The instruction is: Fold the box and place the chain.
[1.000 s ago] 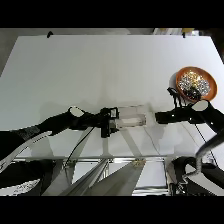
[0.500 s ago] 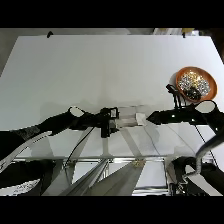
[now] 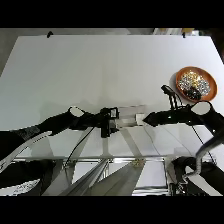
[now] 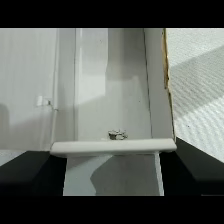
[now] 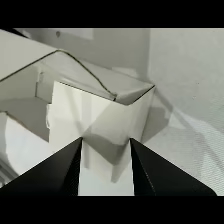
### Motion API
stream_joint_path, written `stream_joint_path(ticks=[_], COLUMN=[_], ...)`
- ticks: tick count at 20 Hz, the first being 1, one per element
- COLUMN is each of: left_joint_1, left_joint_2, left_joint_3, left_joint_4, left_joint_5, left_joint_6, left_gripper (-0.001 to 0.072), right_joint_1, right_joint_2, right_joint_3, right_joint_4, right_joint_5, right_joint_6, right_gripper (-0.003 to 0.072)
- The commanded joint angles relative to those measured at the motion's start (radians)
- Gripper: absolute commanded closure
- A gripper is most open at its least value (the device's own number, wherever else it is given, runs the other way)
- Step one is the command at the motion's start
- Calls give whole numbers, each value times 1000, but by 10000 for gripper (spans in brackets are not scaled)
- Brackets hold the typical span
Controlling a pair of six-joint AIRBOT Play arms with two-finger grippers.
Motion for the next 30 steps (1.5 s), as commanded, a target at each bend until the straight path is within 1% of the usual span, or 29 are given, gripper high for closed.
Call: stream_joint_path(ticks=[1, 3, 6, 10, 13, 18, 21, 23, 28, 30], left_joint_1=[0, 0, 0, 0, 0, 0, 0, 0, 0, 0], left_joint_2=[0, 0, 0, 0, 0, 0, 0, 0, 0, 0], left_joint_3=[0, 0, 0, 0, 0, 0, 0, 0, 0, 0], left_joint_4=[0, 0, 0, 0, 0, 0, 0, 0, 0, 1], left_joint_5=[0, 0, 0, 0, 0, 0, 0, 0, 0, 0], left_joint_6=[0, 0, 0, 0, 0, 0, 0, 0, 0, 0], left_gripper=[340, 340, 340, 340, 340, 340, 340, 340, 340, 340], right_joint_1=[63, 106, 155, 228, 297, 390, 417, 427, 431, 431], right_joint_2=[1, 1, -2, -43, -87, -183, -234, -254, -321, -324], right_joint_3=[8, 30, 71, 102, 148, 221, 241, 245, 311, 329], right_joint_4=[-97, -193, -240, -311, -402, -518, -572, -599, -614, -627], right_joint_5=[-61, -81, -102, -102, -91, -36, -13, -10, 56, 45], right_joint_6=[109, 211, 280, 407, 524, 669, 743, 784, 795, 824], right_gripper=[344, 344, 349, 349, 349, 349, 350, 378, 380, 380])
